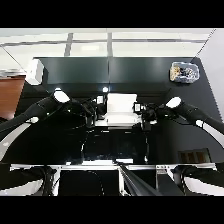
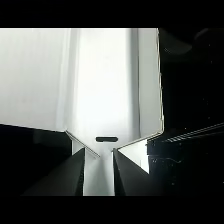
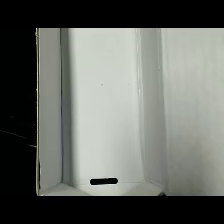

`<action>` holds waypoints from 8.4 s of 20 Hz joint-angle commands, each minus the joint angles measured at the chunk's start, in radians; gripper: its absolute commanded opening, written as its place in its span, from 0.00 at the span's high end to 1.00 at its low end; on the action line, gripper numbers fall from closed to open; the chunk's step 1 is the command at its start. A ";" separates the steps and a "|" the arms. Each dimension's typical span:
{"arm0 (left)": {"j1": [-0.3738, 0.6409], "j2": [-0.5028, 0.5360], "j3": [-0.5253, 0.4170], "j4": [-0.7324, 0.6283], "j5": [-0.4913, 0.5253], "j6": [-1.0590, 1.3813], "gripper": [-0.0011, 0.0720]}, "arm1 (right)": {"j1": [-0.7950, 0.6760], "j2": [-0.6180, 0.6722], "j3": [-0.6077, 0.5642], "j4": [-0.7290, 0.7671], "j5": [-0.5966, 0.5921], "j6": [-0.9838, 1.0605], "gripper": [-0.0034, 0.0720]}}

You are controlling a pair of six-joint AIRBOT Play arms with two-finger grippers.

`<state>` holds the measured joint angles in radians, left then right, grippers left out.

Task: Fold the box and place the chain.

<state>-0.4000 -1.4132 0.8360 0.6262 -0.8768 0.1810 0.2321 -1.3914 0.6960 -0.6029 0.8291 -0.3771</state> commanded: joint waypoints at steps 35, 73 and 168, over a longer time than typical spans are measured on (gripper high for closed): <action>0.237 0.265 0.017 0.425 -0.178 -1.035 0.95 | 0.000 0.000 0.000 0.000 0.000 0.000 0.87; 0.027 -0.174 0.257 0.143 -0.283 -1.607 0.07 | 0.000 0.000 0.000 0.000 0.000 0.000 0.87; -0.386 -0.290 0.517 0.936 -0.307 -2.536 0.54 | 0.000 0.000 0.000 0.000 0.000 0.000 0.87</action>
<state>-0.7879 -1.7027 1.3750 1.5810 -1.1854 -2.3550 0.2321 -1.3918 0.6960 -0.6025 0.8288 -0.3771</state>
